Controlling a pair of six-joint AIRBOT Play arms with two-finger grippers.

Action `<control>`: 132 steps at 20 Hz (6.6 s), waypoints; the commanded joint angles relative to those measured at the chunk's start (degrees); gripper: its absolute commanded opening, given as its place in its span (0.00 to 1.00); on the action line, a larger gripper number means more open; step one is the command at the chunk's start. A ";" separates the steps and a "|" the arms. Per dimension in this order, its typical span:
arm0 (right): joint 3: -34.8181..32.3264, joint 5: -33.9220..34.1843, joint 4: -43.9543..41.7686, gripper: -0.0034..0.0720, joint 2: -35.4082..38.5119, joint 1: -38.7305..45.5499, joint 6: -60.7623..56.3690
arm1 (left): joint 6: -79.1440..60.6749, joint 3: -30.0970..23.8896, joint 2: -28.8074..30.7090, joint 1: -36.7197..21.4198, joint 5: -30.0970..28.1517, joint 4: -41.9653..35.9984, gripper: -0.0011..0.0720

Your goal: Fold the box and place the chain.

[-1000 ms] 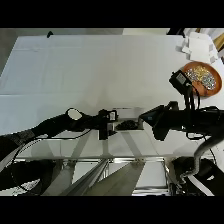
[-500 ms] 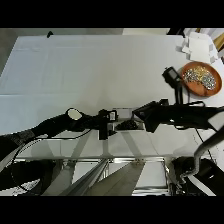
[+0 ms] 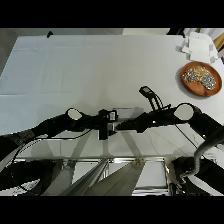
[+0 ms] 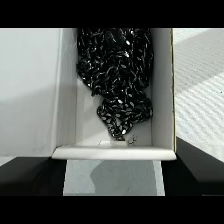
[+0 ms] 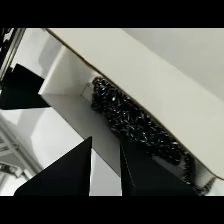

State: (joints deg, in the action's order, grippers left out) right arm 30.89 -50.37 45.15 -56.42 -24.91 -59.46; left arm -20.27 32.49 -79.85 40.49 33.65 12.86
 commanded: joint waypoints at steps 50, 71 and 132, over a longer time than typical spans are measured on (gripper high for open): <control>-3.80 -5.92 0.85 0.25 -6.69 18.95 77.99 | 0.00 0.02 0.04 -0.04 0.00 0.02 0.58; -4.17 -5.88 1.90 0.06 -6.54 18.97 71.04 | 0.00 0.02 0.04 -0.04 -0.02 0.02 0.58; 20.98 -14.43 10.16 0.32 -12.74 1.46 43.45 | 0.00 0.02 0.04 -0.04 0.00 0.02 0.58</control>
State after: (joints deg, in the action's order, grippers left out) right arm 51.88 -62.30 55.02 -69.06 -23.40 -16.23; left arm -20.27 32.49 -79.85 40.49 33.65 12.86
